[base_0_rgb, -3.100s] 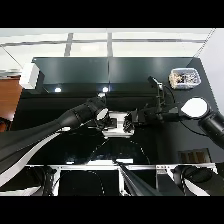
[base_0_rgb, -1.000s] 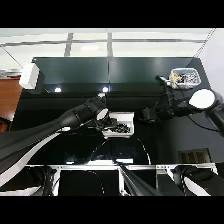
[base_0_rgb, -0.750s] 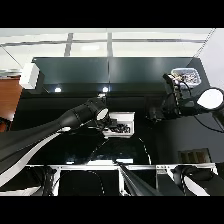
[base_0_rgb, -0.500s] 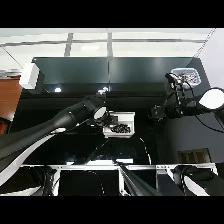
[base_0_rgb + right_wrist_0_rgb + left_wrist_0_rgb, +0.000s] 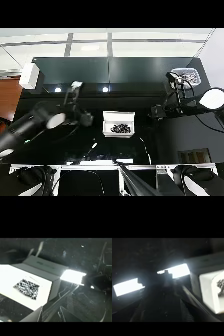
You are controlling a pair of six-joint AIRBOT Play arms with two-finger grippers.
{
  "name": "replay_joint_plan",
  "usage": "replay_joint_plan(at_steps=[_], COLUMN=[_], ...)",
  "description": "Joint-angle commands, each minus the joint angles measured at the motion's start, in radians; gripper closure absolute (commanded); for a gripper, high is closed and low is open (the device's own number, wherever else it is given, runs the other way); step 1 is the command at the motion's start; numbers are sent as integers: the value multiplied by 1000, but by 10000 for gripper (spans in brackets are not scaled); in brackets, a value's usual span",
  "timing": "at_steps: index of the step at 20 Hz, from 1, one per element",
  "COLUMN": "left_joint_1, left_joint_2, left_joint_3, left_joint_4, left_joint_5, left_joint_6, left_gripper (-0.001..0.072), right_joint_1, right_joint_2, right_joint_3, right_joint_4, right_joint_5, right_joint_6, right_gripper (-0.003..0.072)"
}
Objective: Fold the box and place the chain.
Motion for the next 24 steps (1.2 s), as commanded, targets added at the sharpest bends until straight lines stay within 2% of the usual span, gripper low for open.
replay_joint_plan(at_steps=[1, 2, 4, 6, 8, 11, 13, 17, 20, 24], left_joint_1=[168, 180, 148, 99, 65, 76, 118, 199, 228, 227], left_joint_2=[169, 169, 160, 145, 111, -7, -105, -241, -288, -304], left_joint_3=[-263, -297, -341, -354, -346, -290, -235, -173, -164, -164], left_joint_4=[-561, -674, -708, -700, -700, -709, -835, -896, -916, -1025], left_joint_5=[220, 173, 141, 189, 235, 208, 169, 165, 138, 117], left_joint_6=[729, 996, 1336, 1568, 1768, 1812, 1852, 2053, 2100, 2181], left_gripper=[170, 169, 164, -11, -11, -11, -11, -11, -11, -11], right_joint_1=[-1, -1, -1, -1, -1, 0, 0, 0, 0, 0], right_joint_2=[1, 1, 1, 1, 1, 1, 1, 1, 1, 1], right_joint_3=[0, 0, 0, 0, 0, 0, 0, -3, -3, -3], right_joint_4=[1, 0, 0, 0, 0, 0, 1, 0, 0, 0], right_joint_5=[-24, -30, -37, -37, -42, -46, -50, -58, -58, -61], right_joint_6=[3, 4, 4, 4, 4, 11, 11, 12, 11, 11], right_gripper=[419, 420, 419, 420, 420, 420, 420, 420, 420, 420])
